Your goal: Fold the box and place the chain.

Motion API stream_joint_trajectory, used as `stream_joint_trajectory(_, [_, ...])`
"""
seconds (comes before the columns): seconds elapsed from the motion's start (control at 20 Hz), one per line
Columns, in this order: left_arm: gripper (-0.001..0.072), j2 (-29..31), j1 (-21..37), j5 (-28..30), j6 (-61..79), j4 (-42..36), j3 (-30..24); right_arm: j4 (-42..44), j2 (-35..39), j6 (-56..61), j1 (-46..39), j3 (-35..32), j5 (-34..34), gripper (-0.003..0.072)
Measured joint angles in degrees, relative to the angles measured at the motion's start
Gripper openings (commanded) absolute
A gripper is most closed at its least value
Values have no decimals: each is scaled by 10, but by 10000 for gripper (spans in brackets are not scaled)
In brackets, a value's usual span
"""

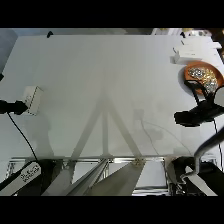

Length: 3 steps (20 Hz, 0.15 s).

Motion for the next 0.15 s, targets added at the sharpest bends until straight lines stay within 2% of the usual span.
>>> stream_joint_trajectory(0.15, [708,26,0,12,-2,-1,0,0,0,0,0,0,0,17])
